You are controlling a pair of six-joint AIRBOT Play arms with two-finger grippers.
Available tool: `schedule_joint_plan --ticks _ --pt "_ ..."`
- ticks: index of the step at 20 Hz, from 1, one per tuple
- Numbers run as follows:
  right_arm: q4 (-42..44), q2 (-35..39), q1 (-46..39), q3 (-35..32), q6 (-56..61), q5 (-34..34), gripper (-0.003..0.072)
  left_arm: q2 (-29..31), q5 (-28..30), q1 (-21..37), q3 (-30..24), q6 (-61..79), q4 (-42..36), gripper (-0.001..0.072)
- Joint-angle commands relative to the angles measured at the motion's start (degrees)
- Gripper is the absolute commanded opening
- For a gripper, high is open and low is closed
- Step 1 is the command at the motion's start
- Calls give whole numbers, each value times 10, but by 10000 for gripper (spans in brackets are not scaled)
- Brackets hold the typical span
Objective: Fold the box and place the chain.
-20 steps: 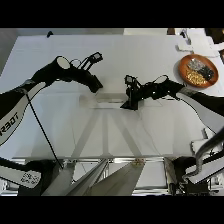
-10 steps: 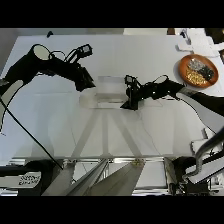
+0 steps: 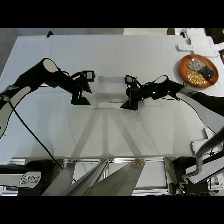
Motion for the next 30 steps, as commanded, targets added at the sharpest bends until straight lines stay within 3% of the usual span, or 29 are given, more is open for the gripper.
schedule_joint_plan --ticks 1,5,7,13,14,18,20,30 --pt "0 0 0 0 0 0 497 -21 3 -7 -17 90 -34 519" --pt "0 0 0 0 0 0 497 -38 4 -8 -17 122 -76 459" --pt "0 0 0 0 0 0 497 -39 5 -9 -17 122 -76 344" --pt "0 0 0 0 0 0 497 -39 38 -10 -17 149 -76 301" --pt "0 0 0 0 0 0 497 -39 49 -10 -17 149 -76 247" --pt "0 0 0 0 0 0 497 -39 56 -11 -17 149 -84 244" --pt "0 0 0 0 0 0 497 -39 56 -12 -17 149 -85 141" --pt "0 0 0 0 0 0 497 -40 52 -17 -17 149 -132 134"
